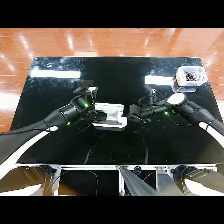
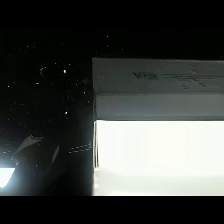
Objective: Fold the box and place the chain.
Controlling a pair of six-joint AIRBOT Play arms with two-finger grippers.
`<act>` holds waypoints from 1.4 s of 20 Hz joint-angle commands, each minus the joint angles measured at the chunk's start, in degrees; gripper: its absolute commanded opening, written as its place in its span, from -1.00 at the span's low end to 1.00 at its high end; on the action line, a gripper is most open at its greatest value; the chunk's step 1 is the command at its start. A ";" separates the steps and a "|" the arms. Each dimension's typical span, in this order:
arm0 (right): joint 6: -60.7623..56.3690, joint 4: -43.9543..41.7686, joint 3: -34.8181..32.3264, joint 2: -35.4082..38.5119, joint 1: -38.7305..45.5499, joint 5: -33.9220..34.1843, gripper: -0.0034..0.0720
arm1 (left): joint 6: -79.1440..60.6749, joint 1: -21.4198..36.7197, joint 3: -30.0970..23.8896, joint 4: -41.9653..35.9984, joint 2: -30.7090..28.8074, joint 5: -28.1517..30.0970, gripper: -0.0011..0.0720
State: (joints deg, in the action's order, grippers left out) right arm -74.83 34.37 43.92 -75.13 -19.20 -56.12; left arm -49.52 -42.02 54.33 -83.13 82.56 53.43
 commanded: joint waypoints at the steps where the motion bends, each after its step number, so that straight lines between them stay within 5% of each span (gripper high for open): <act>1: -8.41 7.93 3.10 -0.02 -6.51 5.09 0.71 | 0.00 0.04 -0.04 0.00 0.04 0.02 -0.90; 14: -40.09 39.47 9.03 -0.39 -19.28 7.85 0.71 | 0.02 0.04 -0.04 -0.02 0.04 -1.14 -0.90; 19: -56.54 57.77 9.05 -0.39 -26.34 7.93 0.70 | 0.00 0.04 -0.04 -0.02 0.04 -1.14 -0.90; 28: -58.23 59.28 15.96 -5.44 -28.72 4.11 0.51 | 0.00 0.04 -0.04 -0.02 0.04 -0.94 -0.90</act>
